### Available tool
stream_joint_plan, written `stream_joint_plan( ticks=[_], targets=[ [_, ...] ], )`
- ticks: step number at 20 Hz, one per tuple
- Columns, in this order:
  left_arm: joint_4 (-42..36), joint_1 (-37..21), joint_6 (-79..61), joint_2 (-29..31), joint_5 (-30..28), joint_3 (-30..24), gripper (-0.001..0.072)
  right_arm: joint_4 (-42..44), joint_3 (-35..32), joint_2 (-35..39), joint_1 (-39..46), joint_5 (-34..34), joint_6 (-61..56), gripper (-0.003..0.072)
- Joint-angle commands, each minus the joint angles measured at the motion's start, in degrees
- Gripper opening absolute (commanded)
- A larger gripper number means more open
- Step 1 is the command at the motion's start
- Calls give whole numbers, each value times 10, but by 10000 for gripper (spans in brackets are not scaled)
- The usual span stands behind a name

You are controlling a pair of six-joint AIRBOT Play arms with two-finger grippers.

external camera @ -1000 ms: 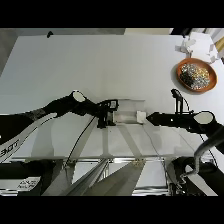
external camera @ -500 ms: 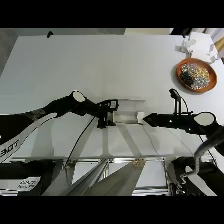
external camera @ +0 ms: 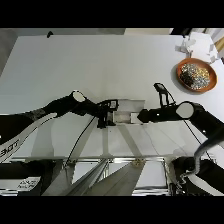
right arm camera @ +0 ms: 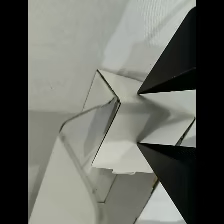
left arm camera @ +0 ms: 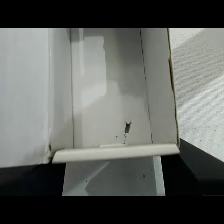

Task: Fold the box and place the chain.

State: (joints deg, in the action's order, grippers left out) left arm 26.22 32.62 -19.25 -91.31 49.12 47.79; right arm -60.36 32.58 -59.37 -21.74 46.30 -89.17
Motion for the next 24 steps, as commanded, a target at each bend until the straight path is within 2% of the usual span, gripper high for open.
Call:
stream_joint_plan(
  ticks=[1, 6, 10, 13, 15, 21, 22, 24],
  targets=[
    [0, 0, 0, 0, 0, 0, 210, -137, 78, -63, -72, 44, -164, 348],
    [0, 0, 0, 0, 0, 0, 210, -238, 155, -138, -120, 118, -310, 348],
    [0, 0, 0, 0, 0, 0, 210, -277, 169, -151, -125, 149, -386, 332],
    [0, 0, 0, 0, 0, 0, 210, -309, 169, -151, -125, 159, -399, 330],
    [0, 0, 0, 0, 0, 0, 210, -309, 169, -158, -125, 156, -399, 287],
    [0, 0, 0, 0, 0, 0, 210, -307, 169, -195, -146, 137, -400, 286],
    [0, 0, 0, 0, 0, 0, 210, -307, 169, -197, -146, 136, -400, 263],
    [0, 0, 0, 0, 0, 0, 210, -307, 169, -198, -146, 134, -400, 96]
  ],
)
